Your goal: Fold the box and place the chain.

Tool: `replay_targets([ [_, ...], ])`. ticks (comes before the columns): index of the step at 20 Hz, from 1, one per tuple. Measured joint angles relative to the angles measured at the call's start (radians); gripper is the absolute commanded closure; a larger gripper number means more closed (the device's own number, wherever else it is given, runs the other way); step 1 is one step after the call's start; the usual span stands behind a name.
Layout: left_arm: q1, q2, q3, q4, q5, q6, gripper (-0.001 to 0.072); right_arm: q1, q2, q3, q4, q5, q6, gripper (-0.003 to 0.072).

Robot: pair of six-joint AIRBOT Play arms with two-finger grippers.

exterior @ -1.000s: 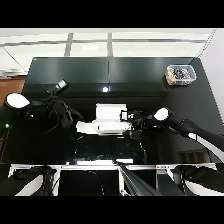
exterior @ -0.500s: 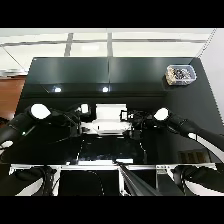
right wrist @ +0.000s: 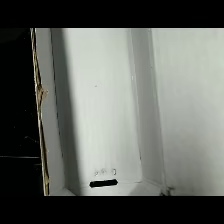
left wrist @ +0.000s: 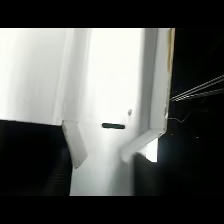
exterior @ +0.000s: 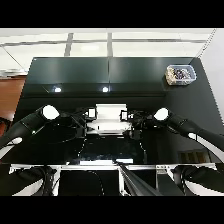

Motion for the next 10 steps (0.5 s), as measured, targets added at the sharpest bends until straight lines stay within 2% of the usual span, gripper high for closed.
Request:
replay_targets([
  [10,-0.003,-0.032,0.0,-0.131,-0.012,0.047,0.049,0.0,0.0,0.0,0.0,0.0,0.0,0.0558],
])
